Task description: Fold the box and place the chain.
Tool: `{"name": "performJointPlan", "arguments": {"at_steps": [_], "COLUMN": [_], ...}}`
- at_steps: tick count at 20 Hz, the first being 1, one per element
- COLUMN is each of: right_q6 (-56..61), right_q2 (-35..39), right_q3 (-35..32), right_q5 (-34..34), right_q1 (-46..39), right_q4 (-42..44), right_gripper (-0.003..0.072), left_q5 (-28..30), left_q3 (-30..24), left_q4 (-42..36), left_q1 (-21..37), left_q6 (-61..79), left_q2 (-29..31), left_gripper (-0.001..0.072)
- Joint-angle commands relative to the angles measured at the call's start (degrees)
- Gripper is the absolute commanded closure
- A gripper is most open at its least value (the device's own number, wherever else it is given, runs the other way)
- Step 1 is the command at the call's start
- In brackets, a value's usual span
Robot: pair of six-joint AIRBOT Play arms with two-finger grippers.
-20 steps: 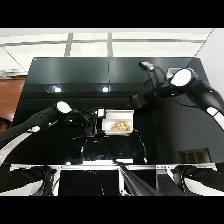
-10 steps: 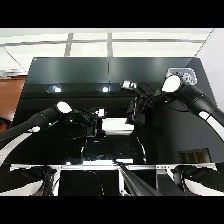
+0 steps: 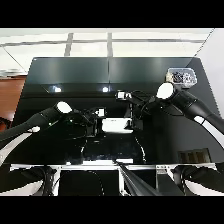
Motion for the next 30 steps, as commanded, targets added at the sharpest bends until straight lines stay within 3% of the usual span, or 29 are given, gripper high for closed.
{"name": "performJointPlan", "arguments": {"at_steps": [1, 2, 3, 4, 13, 15, 18, 19, 21, 30], "right_q6": [-0.2, 0.0, 0.2, 0.6, 3.4, 4.2, 4.2, 4.2, 4.2, -1.4], "right_q2": [0.0, 0.0, 0.0, 0.0, 0.1, 0.8, 2.1, 2.5, 2.8, 2.6], "right_q3": [-0.1, -0.1, -0.1, -0.1, 0.0, 0.0, 0.0, 0.0, 0.0, 0.0], "right_q5": [-0.1, -0.2, -0.2, -0.3, -0.6, -1.1, -1.2, -1.6, -3.0, -4.1], "right_q1": [0.8, 1.2, 1.3, 1.3, 1.3, 1.3, 1.3, 1.3, 1.3, 2.4], "right_q4": [-0.7, -1.2, -1.8, -2.6, -2.6, -2.6, -2.7, -2.7, -2.6, -6.4], "right_gripper": [0.0272, 0.0341, 0.0477, 0.0496, 0.05, 0.0568, 0.0557, 0.0454, 0.0002, -0.0004], "left_q5": [0.0, 0.0, 0.0, 0.0, 0.0, 0.0, 0.0, 0.0, 0.0, 0.0], "left_q3": [0.0, 0.0, 0.0, 0.0, 0.0, 0.0, 0.0, 0.0, 0.0, 0.0], "left_q4": [0.0, 0.0, 0.0, 0.0, 0.0, 0.0, 0.0, 0.0, 0.0, 0.0], "left_q1": [0.0, 0.0, 0.0, 0.0, 0.0, 0.0, 0.0, 0.0, 0.0, 0.0], "left_q6": [0.0, 0.0, 0.0, 0.0, 0.1, 0.1, 0.1, 0.1, 0.1, 0.1], "left_q2": [0.0, 0.0, 0.0, 0.0, 0.0, 0.0, 0.0, 0.0, 0.0, 0.0], "left_gripper": [0.0344, 0.0344, 0.0344, 0.0344, 0.0344, 0.0344, 0.0344, 0.0344, 0.0344, 0.0344]}}
